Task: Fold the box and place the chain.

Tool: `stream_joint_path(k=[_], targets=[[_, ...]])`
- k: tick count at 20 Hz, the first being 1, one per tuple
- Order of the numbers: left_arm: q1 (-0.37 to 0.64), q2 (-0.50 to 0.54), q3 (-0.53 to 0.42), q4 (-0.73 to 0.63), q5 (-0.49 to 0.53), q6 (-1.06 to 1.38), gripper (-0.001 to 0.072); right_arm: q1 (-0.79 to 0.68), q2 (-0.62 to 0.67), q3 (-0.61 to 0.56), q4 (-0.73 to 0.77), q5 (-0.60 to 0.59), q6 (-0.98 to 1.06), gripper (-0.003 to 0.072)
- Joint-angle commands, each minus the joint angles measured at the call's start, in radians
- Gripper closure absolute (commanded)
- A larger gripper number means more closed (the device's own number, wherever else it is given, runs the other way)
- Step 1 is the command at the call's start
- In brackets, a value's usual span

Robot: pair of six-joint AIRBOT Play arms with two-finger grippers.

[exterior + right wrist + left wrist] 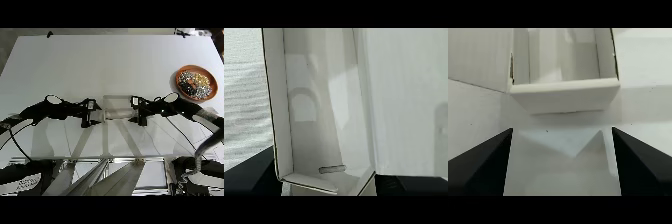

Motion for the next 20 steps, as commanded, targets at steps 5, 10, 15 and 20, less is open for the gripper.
stream_joint_path(k=[5, 10, 15, 20], targets=[[-0.047, -0.035, 0.007, -0.082, 0.039, -0.011, 0.0004, 0.0, 0.001, 0.0, 0.0, 0.0, 0.0, 0.0372], [-0.072, -0.037, 0.007, -0.083, 0.063, -0.01, 0.0004, 0.0, 0.001, 0.0, 0.0, 0.0, 0.0, 0.0372], [-0.072, -0.037, 0.007, -0.102, 0.097, -0.01, 0.0005, 0.0, 0.001, 0.0, 0.0, 0.0, 0.0, 0.0372], [-0.087, -0.049, 0.009, -0.101, 0.105, -0.009, 0.0012, 0.0, 0.001, 0.0, 0.0, 0.0, 0.0, 0.0372]])
